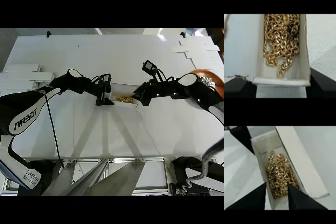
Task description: Fold the box and place the chain.
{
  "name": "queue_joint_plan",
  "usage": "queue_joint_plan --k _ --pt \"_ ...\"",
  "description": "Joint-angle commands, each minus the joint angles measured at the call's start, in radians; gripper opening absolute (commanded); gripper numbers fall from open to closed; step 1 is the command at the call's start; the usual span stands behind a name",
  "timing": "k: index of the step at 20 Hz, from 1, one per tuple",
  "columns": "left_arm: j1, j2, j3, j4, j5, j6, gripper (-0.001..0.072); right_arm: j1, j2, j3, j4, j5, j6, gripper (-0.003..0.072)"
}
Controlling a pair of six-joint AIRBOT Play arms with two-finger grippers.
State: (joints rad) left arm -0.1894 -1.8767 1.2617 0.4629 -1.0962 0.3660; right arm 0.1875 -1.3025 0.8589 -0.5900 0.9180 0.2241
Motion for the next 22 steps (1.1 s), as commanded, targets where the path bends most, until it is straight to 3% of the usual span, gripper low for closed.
queue_joint_plan --k 1,4,9,15,22 --pt "0.001 0.0 0.001 0.0 0.001 0.0 0.0297 0.003 0.002 0.062 0.007 0.17 0.052 0.028" --pt "0.001 0.0 0.001 0.0 0.0 0.0 0.0297 0.003 0.002 0.2 -0.016 0.283 0.14 0.0266" --pt "0.001 0.0 0.001 0.0 0.0 0.0 0.0297 0.003 -0.062 0.372 -0.016 0.131 0.241 0.0266" --pt "0.001 0.0 0.001 0.0 0.0 0.0 0.0297 0.005 -0.261 0.39 -0.003 0.104 0.247 0.0268" --pt "0.001 0.0 0.001 0.0 0.0 0.0 0.0297 0.005 -0.345 0.391 0.064 0.268 0.208 0.0268"
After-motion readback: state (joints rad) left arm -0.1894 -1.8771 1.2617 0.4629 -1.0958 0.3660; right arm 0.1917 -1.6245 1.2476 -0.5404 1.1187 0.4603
